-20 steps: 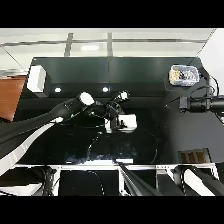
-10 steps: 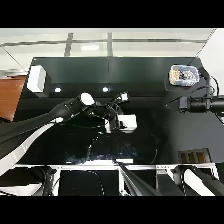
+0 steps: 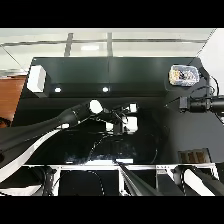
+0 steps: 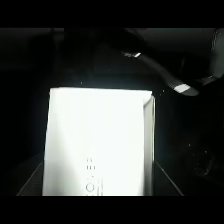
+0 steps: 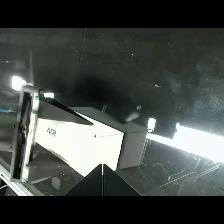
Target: Fold the box and place the chain.
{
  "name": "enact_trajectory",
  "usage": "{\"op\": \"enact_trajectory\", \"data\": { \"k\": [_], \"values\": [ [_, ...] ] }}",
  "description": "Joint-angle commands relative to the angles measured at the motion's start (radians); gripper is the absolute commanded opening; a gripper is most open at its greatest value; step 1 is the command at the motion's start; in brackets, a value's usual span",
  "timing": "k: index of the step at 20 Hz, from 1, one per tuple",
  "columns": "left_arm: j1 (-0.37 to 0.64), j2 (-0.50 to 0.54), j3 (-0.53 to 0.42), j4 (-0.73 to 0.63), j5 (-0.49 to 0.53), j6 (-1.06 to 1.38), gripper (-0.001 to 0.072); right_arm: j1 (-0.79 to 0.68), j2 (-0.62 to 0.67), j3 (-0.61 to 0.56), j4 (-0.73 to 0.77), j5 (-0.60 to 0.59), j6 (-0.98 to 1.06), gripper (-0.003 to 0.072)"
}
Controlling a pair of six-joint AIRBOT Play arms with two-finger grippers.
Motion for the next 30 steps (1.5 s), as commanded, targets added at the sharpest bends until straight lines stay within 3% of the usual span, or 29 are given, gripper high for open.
{"op": "enact_trajectory", "data": {
  "k": [1,4,6,7,11,14,18,21,26,28,30],
  "values": [
    [-0.040,-0.018,0.014,0.015,0.043,0.000,0.0709,-0.001,0.000,0.001,0.000,0.000,0.000,0.0023],
    [-0.051,-0.025,0.020,0.034,0.037,0.000,0.0661,-0.001,0.000,0.001,0.000,0.000,0.000,0.0022],
    [-0.048,-0.024,0.034,0.049,-0.002,-0.055,0.0310,-0.001,0.000,0.001,0.000,0.000,0.000,0.0022],
    [-0.045,-0.021,0.051,0.074,-0.028,-0.122,0.0279,-0.001,0.000,0.001,0.000,0.000,0.000,0.0023],
    [-0.011,0.032,0.093,0.343,-0.092,-0.420,0.0279,-0.001,0.000,0.001,0.000,0.000,0.000,0.0023],
    [0.094,0.121,0.091,0.597,-0.193,-0.716,0.0279,-0.001,0.000,0.001,0.000,0.000,0.000,0.0023],
    [0.353,0.214,0.088,0.802,-0.477,-0.953,0.0280,-0.001,0.000,0.001,-0.001,-0.003,0.000,0.0023],
    [0.629,0.272,0.046,0.835,-0.569,-1.078,0.0280,-0.001,0.000,0.001,0.000,-0.004,0.000,0.0023],
    [1.110,0.335,-0.051,0.825,-0.487,-1.185,0.0281,-0.001,0.000,0.001,0.000,-0.019,0.000,0.0023],
    [1.211,0.325,-0.052,0.816,-0.432,-1.148,0.0281,-0.001,0.000,0.001,0.000,-0.034,0.005,0.0023],
    [1.243,0.318,-0.052,0.816,-0.341,-1.107,0.0281,-0.001,0.000,0.001,0.001,-0.044,0.017,0.0023]
  ]
}}
